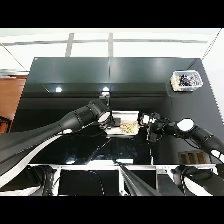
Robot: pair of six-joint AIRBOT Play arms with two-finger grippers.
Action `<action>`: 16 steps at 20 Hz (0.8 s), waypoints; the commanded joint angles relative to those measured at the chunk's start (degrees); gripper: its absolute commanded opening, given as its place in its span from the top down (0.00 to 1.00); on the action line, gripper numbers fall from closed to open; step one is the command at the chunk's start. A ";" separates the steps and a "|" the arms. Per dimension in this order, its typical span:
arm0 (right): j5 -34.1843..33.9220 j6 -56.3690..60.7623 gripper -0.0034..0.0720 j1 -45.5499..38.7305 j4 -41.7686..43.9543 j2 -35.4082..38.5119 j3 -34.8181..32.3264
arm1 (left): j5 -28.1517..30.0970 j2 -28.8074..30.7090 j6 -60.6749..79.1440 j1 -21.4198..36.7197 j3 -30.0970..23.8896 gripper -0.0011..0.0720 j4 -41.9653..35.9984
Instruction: Fold the box and place the chain.
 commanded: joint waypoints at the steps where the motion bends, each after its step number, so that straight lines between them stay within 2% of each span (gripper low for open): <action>1: 0.35 7.65 0.94 -0.02 -0.09 1.27 0.07 | 0.00 0.00 0.00 0.04 0.04 0.94 0.02; 4: 0.46 20.00 0.94 -1.55 -0.98 6.14 0.79 | 0.00 0.00 0.02 0.04 0.04 0.94 0.02; 7: 2.73 32.52 0.94 -4.37 -5.60 12.81 4.17 | 0.02 0.00 0.02 0.04 0.04 0.94 0.02; 9: 5.86 38.05 0.94 -6.14 -5.38 16.90 7.21 | 0.00 0.00 0.02 0.04 0.04 0.94 0.02; 12: 14.21 42.86 0.94 -6.80 -5.07 20.61 12.79 | 0.00 0.00 0.00 0.04 0.04 0.94 0.02; 14: 20.79 46.40 0.94 -6.80 -2.05 20.81 16.37 | 0.00 0.00 0.02 0.04 0.04 0.94 0.02; 16: 24.59 47.25 0.94 -6.73 6.32 20.79 17.31 | 0.02 0.00 0.02 0.04 0.04 0.94 0.02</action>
